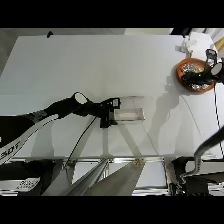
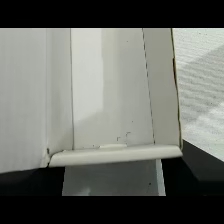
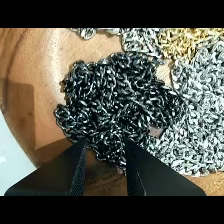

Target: Fold the box and place the chain.

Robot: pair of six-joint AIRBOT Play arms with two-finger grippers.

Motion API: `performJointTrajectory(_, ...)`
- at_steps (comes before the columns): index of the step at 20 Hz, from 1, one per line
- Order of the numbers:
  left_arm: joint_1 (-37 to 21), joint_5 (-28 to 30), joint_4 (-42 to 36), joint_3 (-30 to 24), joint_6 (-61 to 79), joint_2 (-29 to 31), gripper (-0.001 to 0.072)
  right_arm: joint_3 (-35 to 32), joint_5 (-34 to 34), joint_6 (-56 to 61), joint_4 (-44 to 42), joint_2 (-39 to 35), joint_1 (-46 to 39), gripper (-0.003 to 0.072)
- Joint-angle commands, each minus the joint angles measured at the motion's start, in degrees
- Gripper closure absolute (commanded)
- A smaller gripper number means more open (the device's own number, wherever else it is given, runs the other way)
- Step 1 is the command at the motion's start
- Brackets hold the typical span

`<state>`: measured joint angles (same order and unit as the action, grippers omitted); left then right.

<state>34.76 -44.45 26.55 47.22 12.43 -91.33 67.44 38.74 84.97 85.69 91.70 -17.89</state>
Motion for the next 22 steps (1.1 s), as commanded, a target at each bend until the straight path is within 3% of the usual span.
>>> performJointTrajectory(1,0.0,0.0,0.0,0.0,0.0,0.0,0.0504,0.0,-0.5,0.0,0.0,1.1,0.0,0.0453)
performJointTrajectory(3,0.0,0.0,0.0,0.0,0.0,0.0,0.0504,0.0,-0.3,0.0,0.0,2.0,0.0,0.0453)
performJointTrajectory(8,0.0,0.0,0.0,0.0,0.0,0.0,0.0504,0.0,-0.8,0.0,0.0,2.1,0.0,0.0552)
performJointTrajectory(9,0.0,0.0,0.0,0.0,0.0,0.0,0.0504,0.0,-0.6,0.0,0.0,2.1,0.0,0.0675)
performJointTrajectory(17,0.0,0.0,0.0,0.0,0.0,0.0,0.0504,0.0,4.7,-3.8,0.2,-4.5,0.0,0.0673)
performJointTrajectory(22,0.0,0.0,0.0,0.0,0.0,0.0,0.0504,0.0,14.6,-10.3,-0.2,-14.5,0.0,0.0673)
